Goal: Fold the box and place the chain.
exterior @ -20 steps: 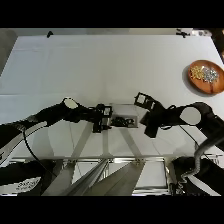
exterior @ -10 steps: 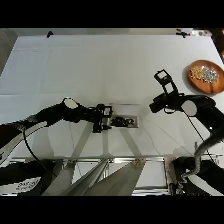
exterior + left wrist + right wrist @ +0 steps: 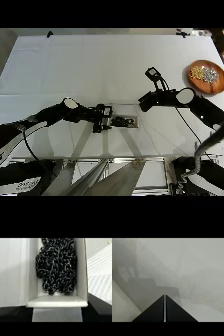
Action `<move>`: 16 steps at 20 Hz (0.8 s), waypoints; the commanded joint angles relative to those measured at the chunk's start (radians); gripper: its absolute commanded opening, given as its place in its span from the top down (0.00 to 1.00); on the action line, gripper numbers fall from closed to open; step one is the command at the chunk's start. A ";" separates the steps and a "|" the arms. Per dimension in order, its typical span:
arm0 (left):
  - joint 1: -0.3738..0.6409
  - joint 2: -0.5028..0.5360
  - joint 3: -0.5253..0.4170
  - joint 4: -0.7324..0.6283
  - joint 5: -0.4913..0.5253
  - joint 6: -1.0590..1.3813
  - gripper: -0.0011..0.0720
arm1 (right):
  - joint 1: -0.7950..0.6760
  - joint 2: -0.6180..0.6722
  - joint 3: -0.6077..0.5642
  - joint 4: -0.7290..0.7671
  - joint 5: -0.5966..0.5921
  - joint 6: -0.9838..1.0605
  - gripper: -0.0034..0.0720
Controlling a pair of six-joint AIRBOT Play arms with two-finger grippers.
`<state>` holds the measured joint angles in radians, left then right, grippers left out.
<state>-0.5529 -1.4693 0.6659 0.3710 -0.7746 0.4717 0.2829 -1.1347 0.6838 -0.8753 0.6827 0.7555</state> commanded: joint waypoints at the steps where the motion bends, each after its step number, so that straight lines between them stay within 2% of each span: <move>1: 0.001 0.001 0.000 0.000 0.000 0.000 0.47 | 0.000 -0.004 0.009 0.105 0.131 -0.142 0.94; 4: 0.001 0.001 0.000 0.000 0.000 0.000 0.47 | 0.000 -0.004 0.011 0.180 0.247 -0.259 0.94; 9: 0.001 0.001 0.000 0.000 0.000 0.000 0.47 | 0.000 0.000 0.021 0.174 0.280 -0.291 0.94; 13: 0.001 0.001 0.000 0.000 0.000 0.000 0.47 | 0.000 0.000 0.049 0.174 0.356 -0.360 0.93; 14: 0.001 0.001 0.000 0.000 0.000 0.000 0.47 | 0.000 0.000 0.058 0.174 0.369 -0.369 0.92; 16: 0.001 0.001 0.000 0.000 0.000 0.000 0.47 | 0.000 0.000 0.073 0.172 0.387 -0.377 0.79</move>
<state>-0.5529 -1.4693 0.6659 0.3710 -0.7746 0.4717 0.2829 -1.1347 0.7368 -0.7040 1.0229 0.4133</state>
